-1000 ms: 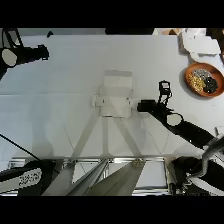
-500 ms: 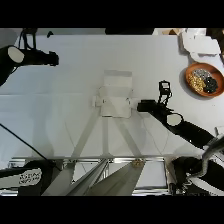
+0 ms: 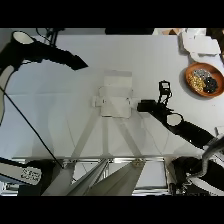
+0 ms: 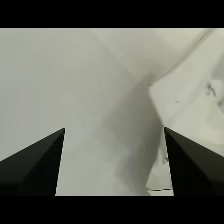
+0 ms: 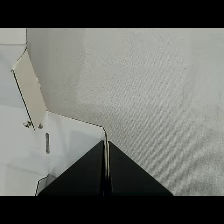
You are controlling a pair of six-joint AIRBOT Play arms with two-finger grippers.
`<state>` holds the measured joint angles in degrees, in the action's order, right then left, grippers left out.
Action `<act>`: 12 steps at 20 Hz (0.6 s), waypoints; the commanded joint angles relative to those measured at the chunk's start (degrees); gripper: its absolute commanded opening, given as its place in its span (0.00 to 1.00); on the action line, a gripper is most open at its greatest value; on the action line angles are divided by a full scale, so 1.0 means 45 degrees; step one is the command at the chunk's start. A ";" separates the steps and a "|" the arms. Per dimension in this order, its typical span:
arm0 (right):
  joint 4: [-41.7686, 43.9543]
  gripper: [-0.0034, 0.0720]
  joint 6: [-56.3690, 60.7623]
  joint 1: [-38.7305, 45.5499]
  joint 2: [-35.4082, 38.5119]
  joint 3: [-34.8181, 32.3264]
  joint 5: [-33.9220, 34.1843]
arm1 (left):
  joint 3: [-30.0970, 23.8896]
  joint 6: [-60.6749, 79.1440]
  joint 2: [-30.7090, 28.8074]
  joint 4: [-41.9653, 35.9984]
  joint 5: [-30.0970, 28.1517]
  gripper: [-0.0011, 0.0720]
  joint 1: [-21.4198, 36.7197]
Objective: Fold the box and place the chain.
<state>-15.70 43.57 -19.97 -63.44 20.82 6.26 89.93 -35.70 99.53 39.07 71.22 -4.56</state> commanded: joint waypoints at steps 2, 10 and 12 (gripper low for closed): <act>0.0000 0.06 0.0005 -0.0015 0.0000 0.0000 0.0000 | 0.0223 0.2293 0.0913 -0.0685 0.0879 0.97 -0.1088; 0.0000 0.06 0.0005 -0.0015 0.0000 0.0000 0.0000 | 0.0223 0.1875 0.1443 -0.0185 0.1622 0.97 -0.1710; 0.0000 0.06 0.0005 -0.0015 0.0000 0.0000 0.0000 | 0.0223 0.1875 0.1447 -0.0180 0.1481 0.97 -0.1836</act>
<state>-15.70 43.57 -19.97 -63.44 20.82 6.26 90.87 -27.35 105.67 38.15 77.49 -12.03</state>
